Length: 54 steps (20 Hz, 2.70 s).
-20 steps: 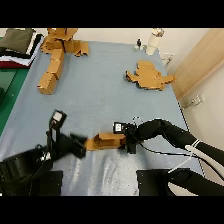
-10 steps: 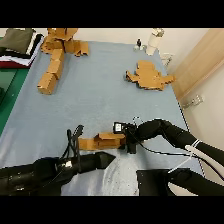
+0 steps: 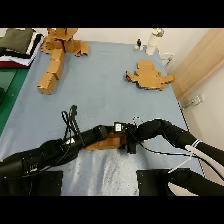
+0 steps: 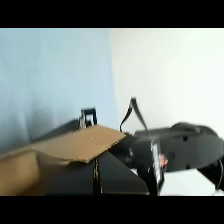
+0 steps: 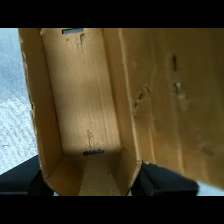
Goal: Fold the box.
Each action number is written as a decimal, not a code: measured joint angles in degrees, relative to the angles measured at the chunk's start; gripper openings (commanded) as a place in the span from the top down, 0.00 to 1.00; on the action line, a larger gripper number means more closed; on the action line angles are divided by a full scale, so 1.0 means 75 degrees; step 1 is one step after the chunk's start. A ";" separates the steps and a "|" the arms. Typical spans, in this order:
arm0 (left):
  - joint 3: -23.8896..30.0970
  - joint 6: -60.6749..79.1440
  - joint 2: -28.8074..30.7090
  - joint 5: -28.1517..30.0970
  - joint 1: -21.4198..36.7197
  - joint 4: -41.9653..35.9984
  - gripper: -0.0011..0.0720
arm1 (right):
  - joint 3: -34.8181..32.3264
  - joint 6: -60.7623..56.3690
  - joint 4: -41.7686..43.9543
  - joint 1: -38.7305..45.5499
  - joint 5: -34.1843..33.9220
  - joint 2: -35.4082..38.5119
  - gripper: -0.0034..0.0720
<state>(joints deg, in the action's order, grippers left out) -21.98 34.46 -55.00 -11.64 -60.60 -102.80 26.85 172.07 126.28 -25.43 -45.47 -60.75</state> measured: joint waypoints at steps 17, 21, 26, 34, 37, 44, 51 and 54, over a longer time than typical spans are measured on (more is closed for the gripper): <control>-0.1853 0.1550 -0.1247 0.4214 0.1177 0.0886 0.97 | -0.0003 0.0003 -0.0003 0.0000 -0.0003 0.0003 0.16; -0.2407 0.2127 -0.1378 0.5269 0.1489 0.1239 0.97 | 0.0000 0.0003 -0.0003 0.0000 -0.0009 0.0003 0.16; -0.2632 0.2879 -0.1425 0.5744 0.1673 0.1262 0.97 | 0.0000 0.0000 -0.0003 0.0000 -0.0026 0.0003 0.16; -0.2681 0.4686 -0.1754 0.5304 0.1708 -0.0574 0.97 | 0.0000 0.0000 -0.0003 0.0000 -0.0032 0.0006 0.16; -0.2681 0.5333 -0.1859 0.5292 0.1719 -0.1166 0.97 | -0.0003 0.0003 -0.0003 0.0000 -0.0032 0.0006 0.16; -0.2681 0.8212 -0.1929 0.5840 0.2250 -0.3710 0.98 | 0.0000 0.0003 -0.0003 0.0000 -0.0032 0.0003 0.16; -0.2681 1.1538 -0.2302 0.7329 0.3130 -0.6621 0.98 | 0.0000 0.0000 -0.0003 0.0000 -0.0032 0.0003 0.16; -0.2681 1.2508 -0.2664 0.7906 0.3413 -0.7554 0.97 | -0.0003 0.0000 -0.0003 0.0000 -0.0032 0.0006 0.16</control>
<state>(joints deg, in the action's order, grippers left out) -42.09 128.27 -74.98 47.66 -35.00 -159.46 26.83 172.07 126.26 -25.43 -45.71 -60.71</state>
